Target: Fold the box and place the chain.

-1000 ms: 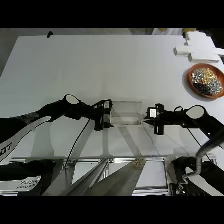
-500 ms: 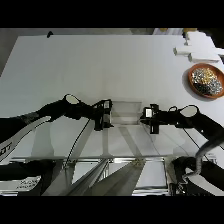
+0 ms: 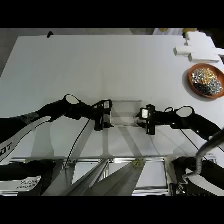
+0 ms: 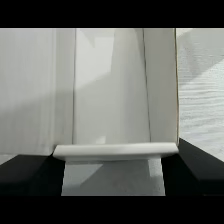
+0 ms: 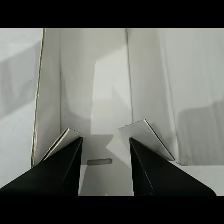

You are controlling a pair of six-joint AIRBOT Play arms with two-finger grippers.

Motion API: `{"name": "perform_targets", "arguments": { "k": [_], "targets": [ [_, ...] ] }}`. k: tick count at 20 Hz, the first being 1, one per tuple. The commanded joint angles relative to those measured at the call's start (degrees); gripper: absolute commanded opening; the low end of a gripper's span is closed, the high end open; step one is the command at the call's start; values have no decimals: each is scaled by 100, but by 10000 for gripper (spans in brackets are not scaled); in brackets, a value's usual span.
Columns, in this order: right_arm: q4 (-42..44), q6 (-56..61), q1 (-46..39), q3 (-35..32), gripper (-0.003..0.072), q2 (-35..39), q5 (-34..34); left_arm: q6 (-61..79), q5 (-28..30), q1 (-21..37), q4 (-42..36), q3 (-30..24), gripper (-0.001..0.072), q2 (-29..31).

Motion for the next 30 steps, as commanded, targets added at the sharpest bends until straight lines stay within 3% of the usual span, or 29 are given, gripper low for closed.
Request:
{"name": "perform_targets", "arguments": {
  "k": [1, 3, 5, 10, 13, 16, 21, 30],
  "targets": [
    [-210, 1003, -133, -2, 353, 140, -24, 0, 7, -2, -4, -2, 204, 0],
    [-984, 2540, -293, -2, 225, 542, 33, 0, 7, -2, -4, -2, 204, 0],
    [-1609, 3976, -448, -2, 10, 1045, 306, 0, 7, -2, -4, -2, 204, 0],
    [-1827, 6596, -1113, 0, 11, 1965, 229, 0, 7, -2, -4, -2, 204, 0],
    [-1891, 8144, -1943, 0, 12, 1853, 219, 0, 9, -2, -4, -2, 204, 0],
    [-2562, 9304, -2455, 0, 12, 1547, 330, 0, 7, -2, -4, -2, 204, 0],
    [-2581, 9453, -2286, 0, 12, 706, 997, 0, 7, -2, -4, -2, 204, 0],
    [-903, 8830, -1213, 0, 12, 289, 988, 0, 9, -2, -4, -2, 204, 0]
  ]
}}
